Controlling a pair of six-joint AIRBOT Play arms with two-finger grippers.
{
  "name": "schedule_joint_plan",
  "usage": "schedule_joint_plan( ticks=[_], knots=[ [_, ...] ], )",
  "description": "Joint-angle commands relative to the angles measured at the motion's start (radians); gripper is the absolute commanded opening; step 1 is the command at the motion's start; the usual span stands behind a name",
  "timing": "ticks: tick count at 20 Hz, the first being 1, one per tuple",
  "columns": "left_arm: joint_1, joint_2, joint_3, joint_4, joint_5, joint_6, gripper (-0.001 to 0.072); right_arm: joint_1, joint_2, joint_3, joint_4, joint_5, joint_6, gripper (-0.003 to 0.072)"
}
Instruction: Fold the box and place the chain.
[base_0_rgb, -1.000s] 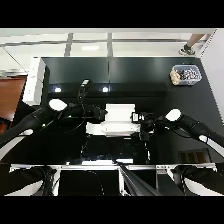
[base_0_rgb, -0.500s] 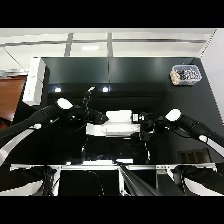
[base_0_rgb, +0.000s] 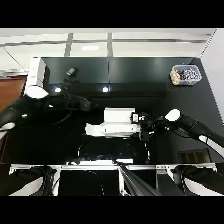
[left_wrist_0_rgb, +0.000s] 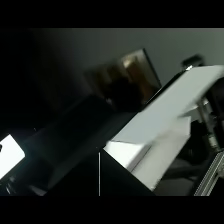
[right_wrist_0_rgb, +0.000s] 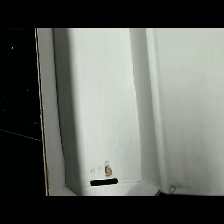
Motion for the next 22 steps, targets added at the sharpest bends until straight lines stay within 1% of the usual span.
schedule_joint_plan(
  ticks=[1,3,5,6,8,10,11,14,15,16,17,18,20,22],
  knots=[
    [0.083,0.185,0.007,0.031,-0.064,-0.018,0.0028,0.0,0.0,0.0,-0.001,0.0,-0.001,0.0134],
    [0.074,0.282,-0.021,0.032,-0.085,-0.015,0.0028,0.0,0.0,0.0,-0.001,0.0,-0.001,0.0134],
    [0.037,0.35,-0.088,0.032,-0.084,0.068,0.0028,0.0,0.0,0.0,-0.001,0.001,-0.001,0.0134],
    [0.019,0.366,-0.129,0.032,-0.084,0.122,0.0029,0.0,0.0,0.0,-0.001,0.0,-0.001,0.0134],
    [-0.016,0.367,-0.218,0.037,-0.089,0.282,0.0031,0.0,0.0,0.0,-0.001,0.0,-0.001,0.0134],
    [-0.045,0.361,-0.28,0.088,-0.088,0.481,0.0031,0.0,0.0,0.0,-0.001,0.0,-0.001,0.0134],
    [-0.053,0.36,-0.3,0.111,-0.086,0.558,0.0031,0.0,0.0,0.0,-0.001,0.0,-0.001,0.0134],
    [-0.063,0.344,-0.34,0.129,-0.045,0.674,0.0033,0.0,0.0,0.0,-0.001,0.0,-0.001,0.0134],
    [-0.063,0.333,-0.342,0.129,-0.037,0.728,0.0047,0.0,0.0,0.0,-0.001,0.0,-0.001,0.0134],
    [-0.063,0.318,-0.342,0.129,-0.022,0.808,0.0212,0.0,0.0,0.0,-0.001,0.0,-0.001,0.0134],
    [-0.064,0.305,-0.342,0.119,0.003,0.855,0.0498,0.0,0.0,0.0,-0.001,0.0,-0.001,0.0134],
    [-0.072,0.295,-0.34,0.109,0.048,0.863,0.0713,0.0,0.0,0.0,-0.001,0.0,-0.001,0.0134],
    [-0.084,0.266,-0.296,0.14,0.061,0.869,0.0714,0.0,0.0,0.0,-0.001,0.0,-0.001,0.0134],
    [-0.097,0.202,-0.248,0.14,0.062,0.912,0.0714,0.0,0.0,0.0,-0.001,0.0,-0.001,0.0134]
  ],
)
